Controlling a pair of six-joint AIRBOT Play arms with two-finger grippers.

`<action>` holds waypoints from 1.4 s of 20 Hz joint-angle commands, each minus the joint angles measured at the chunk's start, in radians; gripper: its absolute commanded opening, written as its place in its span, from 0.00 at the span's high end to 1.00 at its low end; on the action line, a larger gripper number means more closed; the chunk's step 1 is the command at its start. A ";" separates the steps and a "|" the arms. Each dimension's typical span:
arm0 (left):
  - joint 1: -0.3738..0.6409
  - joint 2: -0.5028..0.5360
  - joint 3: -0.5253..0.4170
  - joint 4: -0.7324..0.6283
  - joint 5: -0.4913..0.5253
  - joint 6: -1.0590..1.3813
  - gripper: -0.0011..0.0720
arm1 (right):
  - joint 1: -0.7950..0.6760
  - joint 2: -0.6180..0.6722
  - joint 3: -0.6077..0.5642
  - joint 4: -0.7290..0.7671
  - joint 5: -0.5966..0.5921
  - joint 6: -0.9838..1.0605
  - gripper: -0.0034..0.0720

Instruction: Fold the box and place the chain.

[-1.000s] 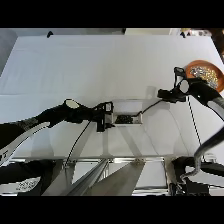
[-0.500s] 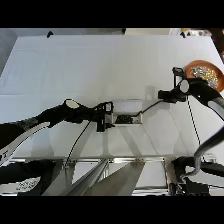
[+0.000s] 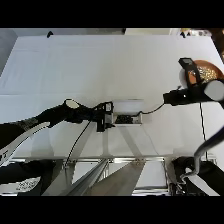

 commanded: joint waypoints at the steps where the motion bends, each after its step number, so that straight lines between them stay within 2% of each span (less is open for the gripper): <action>1: 0.000 0.000 0.000 0.000 0.000 0.000 0.70 | 0.113 0.216 0.001 0.118 -0.007 0.003 0.93; 5: 0.000 0.000 0.000 0.000 0.000 0.000 0.70 | 0.221 0.319 0.001 0.200 -0.021 0.030 0.93; 9: 0.000 0.000 0.000 0.000 0.000 0.000 0.70 | 0.333 0.322 0.001 0.318 -0.103 0.028 0.93; 13: 0.000 0.000 0.000 0.000 0.000 0.000 0.70 | 0.452 0.307 0.001 0.315 -0.203 0.030 0.93; 19: 0.000 0.000 0.000 0.000 0.000 0.000 0.70 | 0.474 0.110 0.000 0.190 -0.224 0.060 0.93; 26: 0.000 0.000 0.000 0.000 0.000 0.000 0.70 | 0.473 -0.130 -0.016 0.162 -0.194 0.093 0.93; 27: 0.000 0.000 0.000 0.000 0.000 0.000 0.70 | 0.473 -0.156 -0.018 0.163 -0.180 0.093 0.90; 28: 0.000 0.000 0.000 0.000 0.000 0.000 0.70 | 0.473 -0.179 -0.019 0.163 -0.164 0.093 0.79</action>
